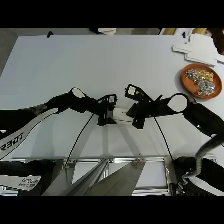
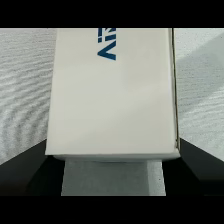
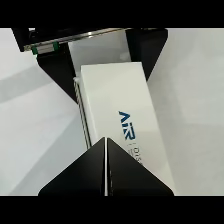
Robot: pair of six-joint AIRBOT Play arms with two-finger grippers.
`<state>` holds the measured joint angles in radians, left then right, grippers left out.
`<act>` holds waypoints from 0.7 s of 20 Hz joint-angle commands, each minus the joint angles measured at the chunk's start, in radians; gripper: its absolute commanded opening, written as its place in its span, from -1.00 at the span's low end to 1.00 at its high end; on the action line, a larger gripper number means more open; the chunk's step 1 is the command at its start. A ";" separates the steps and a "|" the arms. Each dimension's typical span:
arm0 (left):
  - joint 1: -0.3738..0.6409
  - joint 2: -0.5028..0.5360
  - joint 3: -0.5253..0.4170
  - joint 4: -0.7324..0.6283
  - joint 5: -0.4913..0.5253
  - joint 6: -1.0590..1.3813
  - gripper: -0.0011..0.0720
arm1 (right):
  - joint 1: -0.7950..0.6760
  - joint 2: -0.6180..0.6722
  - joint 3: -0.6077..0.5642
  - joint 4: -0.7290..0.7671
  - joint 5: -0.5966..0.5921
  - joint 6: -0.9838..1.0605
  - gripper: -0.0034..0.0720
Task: Fold the box and place the chain.
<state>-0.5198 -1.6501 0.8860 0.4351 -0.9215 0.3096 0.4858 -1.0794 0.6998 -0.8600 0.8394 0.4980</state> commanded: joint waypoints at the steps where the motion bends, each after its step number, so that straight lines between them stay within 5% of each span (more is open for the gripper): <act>1: 0.001 0.001 0.001 0.000 0.001 0.000 -0.40 | -0.002 -0.018 -0.011 0.000 0.021 0.002 -0.87; 14: 0.001 0.001 0.001 0.000 0.001 0.000 -0.40 | -0.002 -0.020 -0.065 -0.003 0.005 -0.003 -0.87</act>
<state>-0.5198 -1.6501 0.8860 0.4355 -0.9199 0.3103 0.4839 -1.0985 0.6514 -0.8585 0.8478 0.4995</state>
